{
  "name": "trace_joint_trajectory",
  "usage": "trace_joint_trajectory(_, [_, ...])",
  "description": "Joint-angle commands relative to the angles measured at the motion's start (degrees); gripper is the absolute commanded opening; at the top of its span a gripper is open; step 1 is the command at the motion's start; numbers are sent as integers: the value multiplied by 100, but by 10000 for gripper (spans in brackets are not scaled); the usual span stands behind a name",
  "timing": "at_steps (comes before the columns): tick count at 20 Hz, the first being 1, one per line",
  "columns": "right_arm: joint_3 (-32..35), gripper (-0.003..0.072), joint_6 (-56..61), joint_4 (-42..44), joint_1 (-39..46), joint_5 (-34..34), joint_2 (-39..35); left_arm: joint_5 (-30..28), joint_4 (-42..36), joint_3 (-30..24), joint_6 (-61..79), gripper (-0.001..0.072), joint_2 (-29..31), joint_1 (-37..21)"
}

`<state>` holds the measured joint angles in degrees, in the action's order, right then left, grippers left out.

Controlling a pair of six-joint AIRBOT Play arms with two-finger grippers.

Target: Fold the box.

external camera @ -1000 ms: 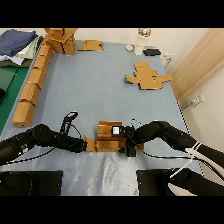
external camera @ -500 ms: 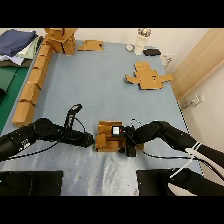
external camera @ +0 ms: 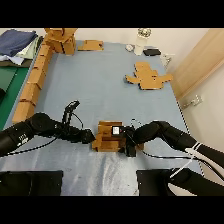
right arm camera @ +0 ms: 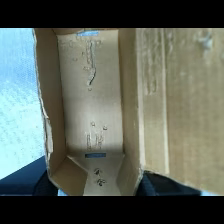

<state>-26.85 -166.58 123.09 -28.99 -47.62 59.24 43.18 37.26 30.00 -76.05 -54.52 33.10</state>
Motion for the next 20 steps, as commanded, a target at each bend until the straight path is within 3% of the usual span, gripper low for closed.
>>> trace_joint_trajectory(1, [2,555,0,-31,-2,0,-2,208,-297,55,177,548,-4,17])
trace_joint_trajectory(4, [2,555,0,-31,-2,0,-2,111,-341,52,221,548,-15,247])
trace_joint_trajectory(7, [2,555,0,-33,-2,0,-2,-385,-415,55,153,546,-15,299])
trace_joint_trajectory(11, [2,555,0,-33,-2,0,-2,-411,-428,55,-46,547,-63,299])
trace_joint_trajectory(18, [2,555,0,-33,-2,0,-2,-365,223,129,-522,547,-306,531])
trace_joint_trajectory(20, [2,555,0,-33,-2,0,-2,-413,769,243,-1106,547,-358,723])
